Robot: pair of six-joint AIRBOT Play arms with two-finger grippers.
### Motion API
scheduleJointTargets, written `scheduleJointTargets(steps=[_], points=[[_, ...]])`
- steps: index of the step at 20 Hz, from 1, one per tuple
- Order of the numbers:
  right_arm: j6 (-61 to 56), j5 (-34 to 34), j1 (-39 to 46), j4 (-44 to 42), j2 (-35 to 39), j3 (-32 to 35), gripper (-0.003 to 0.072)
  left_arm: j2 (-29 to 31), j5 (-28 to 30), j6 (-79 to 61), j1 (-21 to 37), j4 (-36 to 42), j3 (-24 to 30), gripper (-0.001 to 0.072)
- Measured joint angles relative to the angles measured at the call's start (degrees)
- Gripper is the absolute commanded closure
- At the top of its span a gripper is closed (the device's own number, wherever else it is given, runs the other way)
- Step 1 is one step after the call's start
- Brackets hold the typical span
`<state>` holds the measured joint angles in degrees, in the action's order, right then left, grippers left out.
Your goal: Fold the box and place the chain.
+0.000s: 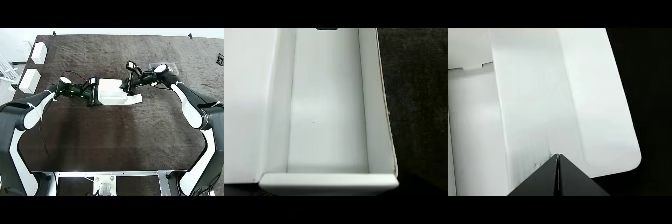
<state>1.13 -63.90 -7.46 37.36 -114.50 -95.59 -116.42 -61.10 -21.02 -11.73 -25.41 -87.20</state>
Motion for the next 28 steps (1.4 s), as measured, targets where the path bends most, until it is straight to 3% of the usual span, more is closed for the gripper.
scheduleJointTargets(steps=[7, 10, 14, 22, 25, 26, 27, 28], points=[[-0.8, -1.2, -0.3, 1.8, -0.5, -2.4, 0.0677, 0.0, 0.0, -0.1, 0.0, 0.2, 0.0, 0.0252], [-1.3, -1.6, -0.3, 1.0, 1.8, -3.5, 0.0677, 0.0, 0.4, 0.0, 0.0, 0.4, 0.0, 0.0252], [-6.7, -2.3, 0.5, 6.6, 6.3, -3.7, 0.0678, 0.0, 0.2, 0.0, 0.0, 0.3, 0.0, 0.0252], [-11.1, -3.5, 1.8, 14.2, 13.3, 5.0, 0.0676, 0.0, 0.0, 0.0, 0.0, 0.2, 0.0, 0.0252], [-10.8, 0.9, 1.9, 15.2, 16.9, 11.8, 0.067, 0.0, 0.0, 0.0, 0.0, 0.2, 0.0, 0.0252], [-10.1, 3.2, 1.9, 15.1, 18.5, 14.5, 0.0424, 0.0, 0.0, 0.0, 0.0, 0.2, 0.0, 0.0252], [-9.2, 4.8, 1.9, 14.7, 19.8, 16.8, 0.0037, 0.0, 0.0, 0.0, 0.0, 0.2, 0.0, 0.0252], [-8.0, 6.3, 1.9, 14.2, 20.7, 18.9, 0.0023, 0.0, 0.0, 0.0, 0.0, 0.2, 0.0, 0.0252]])
